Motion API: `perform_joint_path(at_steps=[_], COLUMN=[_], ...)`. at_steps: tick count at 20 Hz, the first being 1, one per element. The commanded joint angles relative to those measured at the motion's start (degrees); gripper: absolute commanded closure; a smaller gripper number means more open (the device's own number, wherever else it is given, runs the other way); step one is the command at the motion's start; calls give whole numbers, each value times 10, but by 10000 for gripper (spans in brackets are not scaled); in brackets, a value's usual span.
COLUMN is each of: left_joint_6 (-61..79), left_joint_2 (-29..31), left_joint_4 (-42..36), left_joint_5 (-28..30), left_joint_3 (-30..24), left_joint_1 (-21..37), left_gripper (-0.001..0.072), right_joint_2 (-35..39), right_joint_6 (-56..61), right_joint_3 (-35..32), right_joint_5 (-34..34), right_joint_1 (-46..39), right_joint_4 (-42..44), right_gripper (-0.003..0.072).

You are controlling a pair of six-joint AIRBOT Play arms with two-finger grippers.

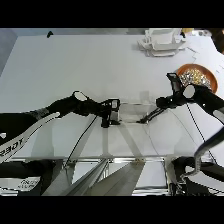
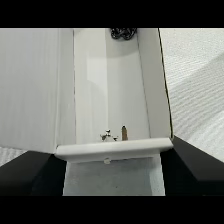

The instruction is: Fold the box and place the chain.

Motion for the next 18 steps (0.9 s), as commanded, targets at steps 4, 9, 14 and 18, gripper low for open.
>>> perform_joint_path(at_steps=[4, 9, 14, 18], left_joint_6=[0, 0, 0, 0], left_joint_2=[0, 0, 0, 0], left_joint_4=[0, 0, 0, 0], left_joint_5=[0, 0, 0, 0], left_joint_3=[0, 0, 0, 0], left_joint_1=[0, 0, 0, 0], left_gripper=[625, 625, 625, 625], right_joint_2=[-2, -10, -15, 23], right_joint_6=[14, 23, 22, 22], right_joint_3=[0, -1, 0, 0], right_joint_5=[-4, 9, 11, 31], right_joint_1=[0, 0, 0, 0], right_joint_4=[0, 0, 0, 3], right_gripper=[530, 530, 666, 666])
